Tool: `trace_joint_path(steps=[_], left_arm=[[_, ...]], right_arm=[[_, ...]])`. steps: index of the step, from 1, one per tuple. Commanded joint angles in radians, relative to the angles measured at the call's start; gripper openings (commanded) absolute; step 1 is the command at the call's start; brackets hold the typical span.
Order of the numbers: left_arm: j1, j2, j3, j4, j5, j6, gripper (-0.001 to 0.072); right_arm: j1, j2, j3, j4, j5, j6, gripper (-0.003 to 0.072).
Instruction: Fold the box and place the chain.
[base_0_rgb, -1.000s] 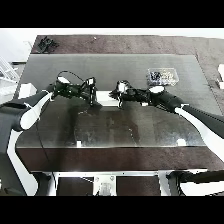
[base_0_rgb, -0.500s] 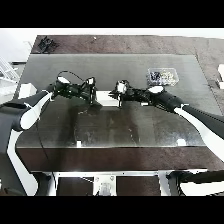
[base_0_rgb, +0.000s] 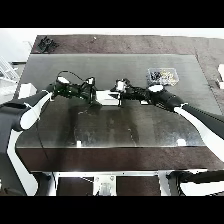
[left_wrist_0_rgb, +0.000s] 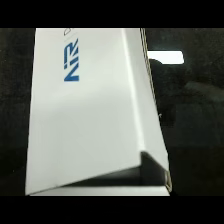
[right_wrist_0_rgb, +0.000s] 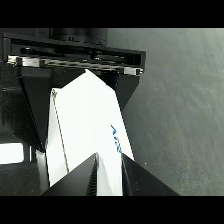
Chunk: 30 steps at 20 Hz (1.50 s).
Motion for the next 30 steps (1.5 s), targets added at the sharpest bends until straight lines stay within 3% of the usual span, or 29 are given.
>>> trace_joint_path(steps=[1,30], left_arm=[[0.000,0.001,0.000,0.001,-0.001,0.001,0.0538],[0.000,0.001,0.000,0.001,-0.010,0.001,0.0538]], right_arm=[[0.009,0.001,0.001,0.005,0.005,0.000,0.0173],[0.031,-0.002,0.014,0.004,-0.025,-0.004,0.0172]])
